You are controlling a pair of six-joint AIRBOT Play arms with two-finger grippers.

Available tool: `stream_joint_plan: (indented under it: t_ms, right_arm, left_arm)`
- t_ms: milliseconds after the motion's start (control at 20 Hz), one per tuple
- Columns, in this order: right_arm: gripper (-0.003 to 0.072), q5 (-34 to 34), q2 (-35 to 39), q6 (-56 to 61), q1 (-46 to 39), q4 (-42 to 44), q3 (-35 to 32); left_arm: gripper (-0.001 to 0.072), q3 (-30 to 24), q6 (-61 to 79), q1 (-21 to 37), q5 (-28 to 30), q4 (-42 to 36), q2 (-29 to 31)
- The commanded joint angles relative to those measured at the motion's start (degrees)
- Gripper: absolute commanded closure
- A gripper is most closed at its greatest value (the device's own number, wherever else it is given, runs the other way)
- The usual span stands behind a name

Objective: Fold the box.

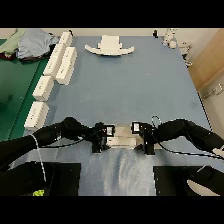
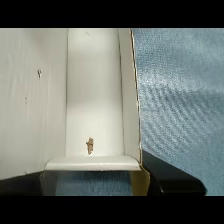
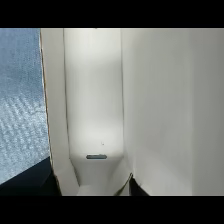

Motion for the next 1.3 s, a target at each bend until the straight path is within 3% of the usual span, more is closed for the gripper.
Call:
stream_joint_plan:
  t_ms: [0,750,800,850,1050,1250]
  right_arm:
    - [0.0245,0.00,0.00,0.02,0.02,0.00,-0.02]
    - [0.0239,-0.11,0.02,0.46,0.02,0.02,-0.02]
    - [0.0193,-0.11,0.15,0.48,0.02,0.02,0.02]
    - [-0.0027,-0.24,0.61,0.76,0.02,-0.44,0.04]
    - [-0.0034,-4.31,5.44,14.88,0.02,-11.37,1.07]
    - [-0.0032,-18.43,12.04,38.45,0.02,-26.86,5.44]
  left_arm:
    - [0.0113,0.02,-0.02,0.04,-0.02,0.00,0.04]
    - [0.0113,0.02,-0.02,0.04,-0.02,0.00,0.04]
    - [0.0113,0.02,-0.02,0.04,-0.02,0.00,0.04]
    - [0.0113,0.02,-0.02,0.04,-0.02,0.00,0.04]
    - [0.0113,0.04,-0.02,0.04,-0.02,0.00,0.04]
    - [0.0113,0.04,-0.02,0.04,-0.02,0.00,0.04]
